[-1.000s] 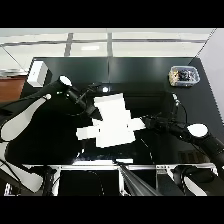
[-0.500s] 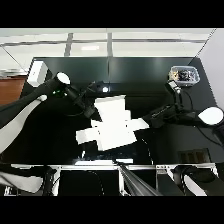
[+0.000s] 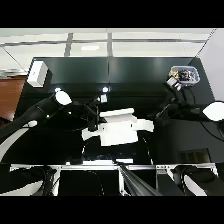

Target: Fold the box and place the chain.

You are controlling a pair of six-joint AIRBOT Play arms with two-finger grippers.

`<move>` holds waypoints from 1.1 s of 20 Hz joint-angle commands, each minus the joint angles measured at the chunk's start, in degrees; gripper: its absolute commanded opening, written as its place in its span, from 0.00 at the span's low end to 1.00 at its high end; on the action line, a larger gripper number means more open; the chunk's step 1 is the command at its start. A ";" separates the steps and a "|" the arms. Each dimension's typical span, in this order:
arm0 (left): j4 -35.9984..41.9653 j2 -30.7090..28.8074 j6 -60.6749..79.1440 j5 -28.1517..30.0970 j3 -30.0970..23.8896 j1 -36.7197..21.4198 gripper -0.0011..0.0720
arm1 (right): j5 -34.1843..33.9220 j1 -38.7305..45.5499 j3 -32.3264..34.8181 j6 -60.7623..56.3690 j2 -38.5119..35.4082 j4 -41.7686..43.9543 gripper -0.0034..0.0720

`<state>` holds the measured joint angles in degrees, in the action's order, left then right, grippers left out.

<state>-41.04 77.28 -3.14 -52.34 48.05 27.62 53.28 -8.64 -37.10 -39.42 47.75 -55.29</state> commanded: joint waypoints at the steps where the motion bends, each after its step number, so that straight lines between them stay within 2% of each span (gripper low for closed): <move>1: -3.34 -0.22 7.80 8.98 -0.92 2.91 0.05 | -0.81 -3.37 4.09 13.03 0.22 0.44 0.95; 5: -3.48 1.01 5.68 9.90 -0.92 3.08 0.05 | -7.30 -7.34 10.47 21.18 0.22 2.93 0.95; 8: -3.48 2.49 4.13 9.90 -0.92 3.08 0.05 | -7.85 -9.27 12.59 27.08 0.26 2.91 0.95; 11: -3.48 2.99 4.15 9.97 -0.92 2.97 0.05 | -7.48 -11.87 13.07 33.20 0.28 2.80 0.95; 17: -3.50 3.10 4.17 9.94 -0.85 2.97 0.05 | -7.74 -16.11 13.09 35.43 4.02 5.84 0.95; 22: -3.48 3.10 4.17 9.90 -0.85 2.99 0.05 | -15.72 -22.69 13.09 35.63 8.09 7.52 0.95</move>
<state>-44.51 80.36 1.08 -42.46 47.16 30.61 41.93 -27.99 -24.05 -4.47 53.82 -48.90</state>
